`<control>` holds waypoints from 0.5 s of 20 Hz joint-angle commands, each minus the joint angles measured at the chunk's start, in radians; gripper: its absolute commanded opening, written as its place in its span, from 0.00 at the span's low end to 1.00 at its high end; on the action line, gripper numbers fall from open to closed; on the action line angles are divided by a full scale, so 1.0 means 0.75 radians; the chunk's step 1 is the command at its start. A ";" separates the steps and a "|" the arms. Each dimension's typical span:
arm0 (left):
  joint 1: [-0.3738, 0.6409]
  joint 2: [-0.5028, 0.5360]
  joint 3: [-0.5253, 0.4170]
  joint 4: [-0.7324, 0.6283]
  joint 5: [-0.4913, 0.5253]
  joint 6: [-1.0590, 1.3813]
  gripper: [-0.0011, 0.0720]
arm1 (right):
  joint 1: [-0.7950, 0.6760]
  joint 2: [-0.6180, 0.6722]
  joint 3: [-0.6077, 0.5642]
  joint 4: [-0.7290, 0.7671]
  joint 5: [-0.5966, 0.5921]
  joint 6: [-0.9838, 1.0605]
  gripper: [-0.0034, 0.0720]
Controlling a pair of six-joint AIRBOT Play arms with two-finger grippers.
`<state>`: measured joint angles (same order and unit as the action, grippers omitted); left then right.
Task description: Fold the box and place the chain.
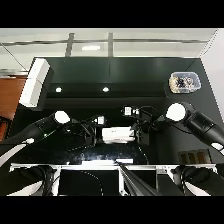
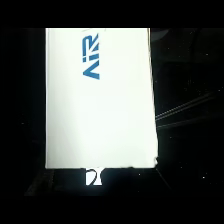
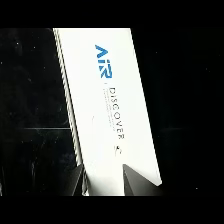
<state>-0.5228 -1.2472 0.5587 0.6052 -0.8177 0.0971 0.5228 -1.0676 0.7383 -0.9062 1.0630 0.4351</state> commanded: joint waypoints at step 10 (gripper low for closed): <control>0.001 0.001 0.001 0.000 0.002 0.001 0.39 | 0.001 -0.072 0.001 -0.015 -0.027 0.005 0.43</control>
<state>-0.5228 -1.2472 0.5587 0.6052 -0.8162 0.0975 0.5228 -1.1099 0.7395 -0.9138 1.0496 0.4347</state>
